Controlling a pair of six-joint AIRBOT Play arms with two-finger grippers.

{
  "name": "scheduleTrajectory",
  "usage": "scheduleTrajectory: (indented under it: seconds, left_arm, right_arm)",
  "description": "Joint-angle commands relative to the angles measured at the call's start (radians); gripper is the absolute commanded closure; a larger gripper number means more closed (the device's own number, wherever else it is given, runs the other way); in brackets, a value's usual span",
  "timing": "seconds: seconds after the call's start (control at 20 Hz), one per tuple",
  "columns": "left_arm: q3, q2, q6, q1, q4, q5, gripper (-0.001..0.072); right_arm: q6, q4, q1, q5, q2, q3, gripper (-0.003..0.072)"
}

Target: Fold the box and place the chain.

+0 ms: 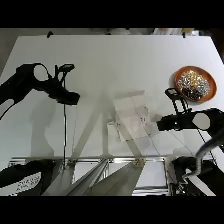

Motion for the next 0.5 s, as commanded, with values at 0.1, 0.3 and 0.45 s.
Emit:
scheduleTrajectory:
  seconds: [0.1, 0.3, 0.45]
  left_arm:
    - [0.0, -0.054, 0.273, -0.088, -0.241, 0.116, 0.026]
    - [0.0, -0.097, 0.705, -0.176, -0.591, 0.119, 0.0249]
    - [0.0, -0.1, 0.768, -0.217, -0.643, 0.194, 0.016]
  right_arm:
    - [0.0, 0.015, 0.006, -0.017, 0.002, -0.005, 0.0672]
    - [0.0, 0.016, 0.006, -0.016, 0.002, -0.005, 0.0672]
    - [0.0, 0.018, 0.006, -0.015, 0.002, -0.005, 0.0672]
